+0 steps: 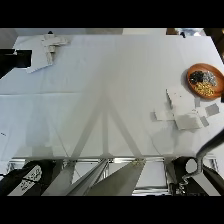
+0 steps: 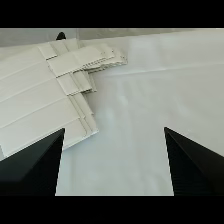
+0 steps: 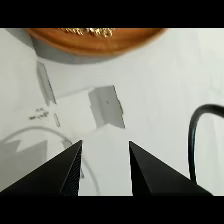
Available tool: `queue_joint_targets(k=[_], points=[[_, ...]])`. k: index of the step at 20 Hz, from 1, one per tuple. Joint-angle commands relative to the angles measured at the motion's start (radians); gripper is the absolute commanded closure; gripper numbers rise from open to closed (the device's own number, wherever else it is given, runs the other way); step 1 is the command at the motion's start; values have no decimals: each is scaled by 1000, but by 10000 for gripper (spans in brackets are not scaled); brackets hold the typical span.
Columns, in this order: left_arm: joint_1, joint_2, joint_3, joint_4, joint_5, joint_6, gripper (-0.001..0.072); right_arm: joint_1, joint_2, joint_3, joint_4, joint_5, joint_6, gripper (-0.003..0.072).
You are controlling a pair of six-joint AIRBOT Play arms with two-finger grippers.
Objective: Fold the box and place the chain.
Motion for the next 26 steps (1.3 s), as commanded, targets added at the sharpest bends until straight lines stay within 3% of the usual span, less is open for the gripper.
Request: queue_joint_targets(k=[1, 7, 11, 18, 22, 24, 26], points=[[1, 0, 0, 0, 0, 0, 13, -109, -103, 6, -9, 56, -92, 347], [1, 0, 1, 0, 0, 0, 13, -109, -287, 59, -3, 18, -114, 347], [1, 0, 1, 0, 0, 0, 13, -109, -407, 169, 69, 33, -132, 347], [1, 0, 1, 0, 1, 0, 13, -108, -607, 383, 131, 156, -182, 348], [1, 0, 1, 0, 0, 0, 13, -108, -703, 414, 157, 253, -208, 348], [1, 0, 1, 0, 0, 0, 13, -108, -733, 414, 157, 258, -207, 424], [1, 0, 1, 0, 0, 0, 13, -108, -743, 414, 157, 258, -207, 445]])
